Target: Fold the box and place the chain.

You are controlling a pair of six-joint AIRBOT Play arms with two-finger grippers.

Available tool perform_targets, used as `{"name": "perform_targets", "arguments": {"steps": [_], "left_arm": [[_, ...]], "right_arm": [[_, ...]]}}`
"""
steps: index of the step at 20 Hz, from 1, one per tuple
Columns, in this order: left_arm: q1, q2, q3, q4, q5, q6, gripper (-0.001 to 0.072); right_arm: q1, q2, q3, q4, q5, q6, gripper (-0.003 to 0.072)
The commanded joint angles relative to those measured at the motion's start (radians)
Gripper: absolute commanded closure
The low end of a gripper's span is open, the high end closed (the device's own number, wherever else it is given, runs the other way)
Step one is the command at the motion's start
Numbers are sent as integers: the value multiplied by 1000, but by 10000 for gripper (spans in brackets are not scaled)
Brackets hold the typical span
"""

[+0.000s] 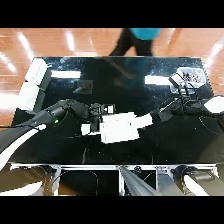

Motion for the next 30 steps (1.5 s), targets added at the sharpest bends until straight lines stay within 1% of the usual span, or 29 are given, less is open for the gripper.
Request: {"name": "perform_targets", "arguments": {"steps": [1, 3, 4, 8, 10, 14, 16, 19, 21, 24, 30], "left_arm": [[-1, -1, 1, -18, -16, -4, 682], [-1, -2, 1, -14, -17, -3, 682], [-1, -2, 1, -14, -20, -3, 682], [-1, -2, 1, 23, -23, -3, 683], [-1, -2, 1, 15, -23, -3, 683], [8, -2, 2, 16, -31, -3, 684], [27, -3, 16, 16, -26, -3, 685], [46, -19, 55, 25, -11, -3, 686], [46, -43, 73, 27, 19, -3, 685], [45, -54, 74, 28, 48, -3, 685], [45, -55, 74, 27, 46, -3, 685]], "right_arm": [[1, -1, 0, -3, -23, -63, -20], [1, -1, 0, -3, -42, -170, -20], [1, -1, 0, -3, -36, -274, -20], [19, -26, -1, 24, 29, -627, -20], [71, -77, -2, 27, 29, -690, -20], [229, -181, -3, 39, -53, -826, -20], [280, -207, -3, 38, -64, -856, -20], [289, -209, -10, 36, -57, -901, -19], [289, -209, -44, 40, -74, -958, -20], [289, -209, -93, 85, -116, -1050, -19], [290, -209, -134, 95, -168, -1089, -20]]}}
